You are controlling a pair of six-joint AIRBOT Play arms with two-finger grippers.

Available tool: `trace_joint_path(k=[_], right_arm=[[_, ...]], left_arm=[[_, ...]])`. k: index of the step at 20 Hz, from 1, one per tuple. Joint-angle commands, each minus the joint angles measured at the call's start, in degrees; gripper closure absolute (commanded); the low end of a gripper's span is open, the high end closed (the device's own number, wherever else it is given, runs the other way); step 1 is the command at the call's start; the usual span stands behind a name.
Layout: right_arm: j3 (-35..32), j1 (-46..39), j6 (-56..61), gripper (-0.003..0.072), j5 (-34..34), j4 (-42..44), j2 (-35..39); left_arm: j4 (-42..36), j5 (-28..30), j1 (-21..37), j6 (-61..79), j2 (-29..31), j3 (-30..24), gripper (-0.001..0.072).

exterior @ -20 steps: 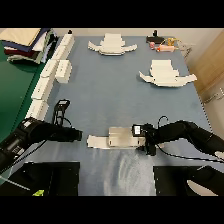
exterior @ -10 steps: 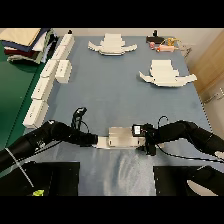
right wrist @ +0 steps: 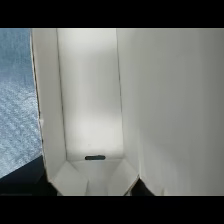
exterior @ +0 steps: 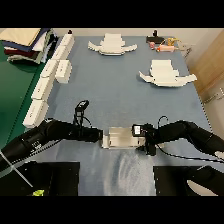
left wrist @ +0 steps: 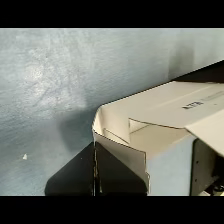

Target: Fold the box.

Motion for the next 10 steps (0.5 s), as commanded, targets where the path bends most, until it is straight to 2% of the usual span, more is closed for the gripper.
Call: trace_joint_path(k=[1, 2, 10], right_arm=[[-0.02, 0.04, 0.02, 0.0160, 0.00, 0.02, 0.00], [-0.02, 0.04, 0.02, 0.0160, 0.02, 0.02, 0.00], [-0.02, 0.04, 0.02, 0.0161, 0.02, 0.02, 0.00]], left_arm=[[-1.36, 0.33, -0.11, 0.02, 0.44, 0.33, 0.0433], [-1.55, 0.33, -0.11, 0.02, 0.31, 0.33, 0.0256], [-4.59, 0.33, -0.11, 0.17, -0.66, 0.31, 0.0253]])
